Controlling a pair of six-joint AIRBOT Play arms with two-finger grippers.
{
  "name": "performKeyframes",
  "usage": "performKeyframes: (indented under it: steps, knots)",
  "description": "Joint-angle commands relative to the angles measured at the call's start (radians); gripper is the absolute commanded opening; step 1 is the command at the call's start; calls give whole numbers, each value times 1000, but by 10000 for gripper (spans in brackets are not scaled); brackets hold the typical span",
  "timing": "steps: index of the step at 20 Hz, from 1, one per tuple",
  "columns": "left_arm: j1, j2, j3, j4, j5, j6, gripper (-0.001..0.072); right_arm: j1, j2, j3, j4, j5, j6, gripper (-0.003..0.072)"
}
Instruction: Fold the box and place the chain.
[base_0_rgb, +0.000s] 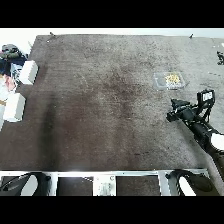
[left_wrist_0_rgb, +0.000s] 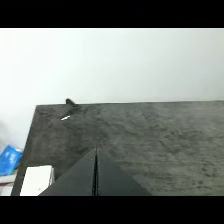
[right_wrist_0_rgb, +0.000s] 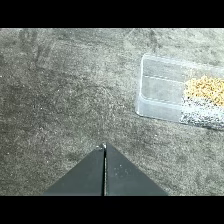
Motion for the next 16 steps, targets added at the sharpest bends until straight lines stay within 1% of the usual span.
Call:
performKeyframes:
  steps: [1,2,6,10,13,16]
  knots:
    - [-155,48,-100,5,296,30,7,0,1,1,0,0,0,13]
    - [-181,59,-139,5,311,29,6,0,1,1,0,0,0,13]
    - [-250,110,-311,0,314,25,6,0,1,1,0,0,0,12]
    - [-273,183,-459,-34,314,25,7,0,1,1,0,0,0,13]
    - [-273,218,-514,-34,321,27,7,0,1,1,0,0,0,13]
    - [-273,225,-524,-34,320,26,8,0,1,1,0,0,0,13]
